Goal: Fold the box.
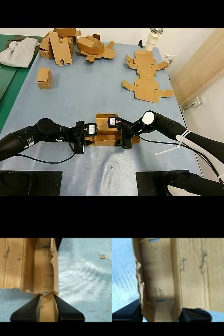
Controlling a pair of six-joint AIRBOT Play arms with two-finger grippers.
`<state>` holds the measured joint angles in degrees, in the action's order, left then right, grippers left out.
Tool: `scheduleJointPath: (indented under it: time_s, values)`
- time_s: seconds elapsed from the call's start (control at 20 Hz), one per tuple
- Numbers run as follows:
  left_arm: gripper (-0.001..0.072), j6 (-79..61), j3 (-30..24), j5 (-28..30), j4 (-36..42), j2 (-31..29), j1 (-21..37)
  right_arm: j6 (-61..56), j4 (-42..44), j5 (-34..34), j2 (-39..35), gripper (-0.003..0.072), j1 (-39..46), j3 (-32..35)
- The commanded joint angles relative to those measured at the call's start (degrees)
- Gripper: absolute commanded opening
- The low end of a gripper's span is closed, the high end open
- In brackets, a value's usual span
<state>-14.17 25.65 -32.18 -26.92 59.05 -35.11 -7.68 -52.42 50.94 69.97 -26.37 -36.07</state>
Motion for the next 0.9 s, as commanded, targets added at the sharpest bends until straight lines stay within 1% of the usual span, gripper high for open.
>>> scheduleJointPath:
  time_s: [0.0, 0.1, 0.15, 0.2, 0.4, 0.6, 0.75, 0.8, 0.85]
  values:
    - [0.0236, 0.00, 0.09, 2.89, 0.13, 1.86, -0.63, 0.00, -0.07, 0.00, -0.04, 0.0468, -0.07, -0.04]
    - [0.0225, 0.02, 0.48, 3.69, 0.17, 2.16, -0.63, 0.00, -0.07, 0.00, -0.04, 0.0468, -0.04, -0.04]
    - [0.0134, 0.02, 0.76, 3.48, 0.20, 2.14, -0.63, 0.02, -0.07, 0.00, -0.04, 0.0468, -0.07, -0.04]
    - [0.0107, 0.02, 0.94, 3.52, 0.42, 2.14, -0.63, 0.02, -0.07, 0.00, -0.04, 0.0468, -0.07, -0.04]
    - [0.0107, -0.33, 1.07, 2.99, 5.20, 2.16, -0.63, 0.02, -0.07, 0.00, -0.04, 0.0468, -0.04, -0.04]
    - [0.0107, -0.42, 1.07, 1.68, 5.40, 2.16, -0.63, 0.00, -0.07, 0.00, -0.04, 0.0468, -0.04, -0.04]
    - [0.0108, -0.74, 1.07, 1.53, 7.58, 2.14, -0.63, 0.00, -0.09, 0.00, -0.04, 0.0468, -0.04, -0.04]
    - [0.0136, -1.29, 1.07, 1.53, 7.67, 2.16, -0.63, 0.00, -0.09, 0.00, -0.04, 0.0468, -0.04, -0.04]
    - [0.0226, -1.46, 1.07, 1.53, 7.67, 2.14, -0.63, 0.02, -0.09, 0.00, -0.04, 0.0468, -0.07, -0.04]
